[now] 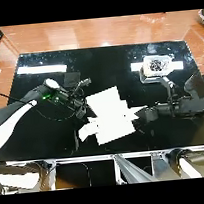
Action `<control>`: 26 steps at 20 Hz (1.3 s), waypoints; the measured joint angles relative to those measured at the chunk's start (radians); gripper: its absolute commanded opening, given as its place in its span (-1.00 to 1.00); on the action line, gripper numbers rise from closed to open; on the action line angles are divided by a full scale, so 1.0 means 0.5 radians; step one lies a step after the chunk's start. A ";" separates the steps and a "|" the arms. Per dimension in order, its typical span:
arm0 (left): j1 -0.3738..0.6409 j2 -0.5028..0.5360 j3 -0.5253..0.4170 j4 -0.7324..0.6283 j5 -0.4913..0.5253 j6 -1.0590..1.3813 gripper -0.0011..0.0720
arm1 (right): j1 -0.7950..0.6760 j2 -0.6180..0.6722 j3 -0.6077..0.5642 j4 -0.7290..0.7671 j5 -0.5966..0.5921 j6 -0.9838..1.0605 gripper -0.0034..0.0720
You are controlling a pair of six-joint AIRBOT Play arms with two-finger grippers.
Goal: Fold the box and place the chain.
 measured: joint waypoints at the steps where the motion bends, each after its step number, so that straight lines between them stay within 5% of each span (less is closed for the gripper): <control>1: -0.017 0.049 0.005 0.062 0.056 0.006 -0.92 | -0.053 0.000 0.059 -0.119 -0.049 0.014 0.93; 7: -0.283 0.487 -0.081 0.441 0.485 0.074 -0.92 | -0.236 -0.001 0.224 -0.778 -0.009 0.044 0.93; 16: -0.539 0.700 -0.462 0.803 1.327 0.132 -0.91 | -0.264 -0.006 0.237 -0.749 0.065 -0.279 0.93; 21: -0.539 0.702 -0.499 0.691 1.376 0.279 -0.91 | -0.176 -0.011 0.192 -0.570 0.001 -0.710 0.93; 26: -0.482 0.702 -0.548 0.417 1.219 0.669 -0.91 | 0.020 -0.011 0.051 -0.507 -0.040 -0.940 0.93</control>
